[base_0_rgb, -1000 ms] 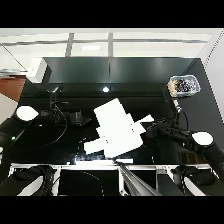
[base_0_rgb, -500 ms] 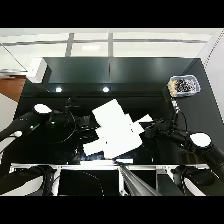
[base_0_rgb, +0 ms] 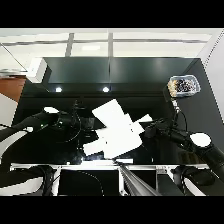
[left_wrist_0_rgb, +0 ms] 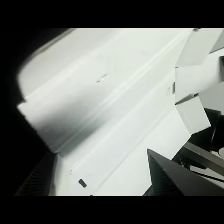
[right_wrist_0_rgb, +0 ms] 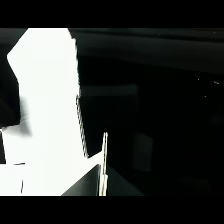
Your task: Fold the box and place the chain.
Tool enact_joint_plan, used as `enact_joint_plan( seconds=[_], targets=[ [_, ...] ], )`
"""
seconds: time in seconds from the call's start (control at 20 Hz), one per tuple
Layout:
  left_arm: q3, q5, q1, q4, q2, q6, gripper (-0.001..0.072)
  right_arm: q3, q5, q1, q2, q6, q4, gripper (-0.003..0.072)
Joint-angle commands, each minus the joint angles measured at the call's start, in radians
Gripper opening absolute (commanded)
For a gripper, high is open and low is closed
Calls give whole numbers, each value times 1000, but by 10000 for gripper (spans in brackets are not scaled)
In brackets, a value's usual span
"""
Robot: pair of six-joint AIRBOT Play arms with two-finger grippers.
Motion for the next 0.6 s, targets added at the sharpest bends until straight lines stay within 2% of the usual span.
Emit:
enact_joint_plan(
  seconds=[0.0,0.2,0.25,0.35,0.45,0.5,0.55],
  targets=[
    [-1,-16,-56,-105,-9,202,691,-1,-2,1,0,9,0,41],
    [-1,-68,-59,-112,-9,341,689,-1,-2,1,0,16,0,41],
    [-1,-87,-53,-112,-9,366,670,-1,-2,1,0,16,0,41],
    [-1,-118,-42,-112,-9,404,557,-1,-4,1,0,16,0,41],
    [-1,-113,-34,-112,-9,406,538,-1,-4,1,0,16,0,41],
    [-1,-113,-27,-111,-9,406,478,-1,-4,1,0,16,0,41],
    [-1,-112,-21,-111,-9,406,463,-1,-4,1,0,16,0,41]
  ],
)
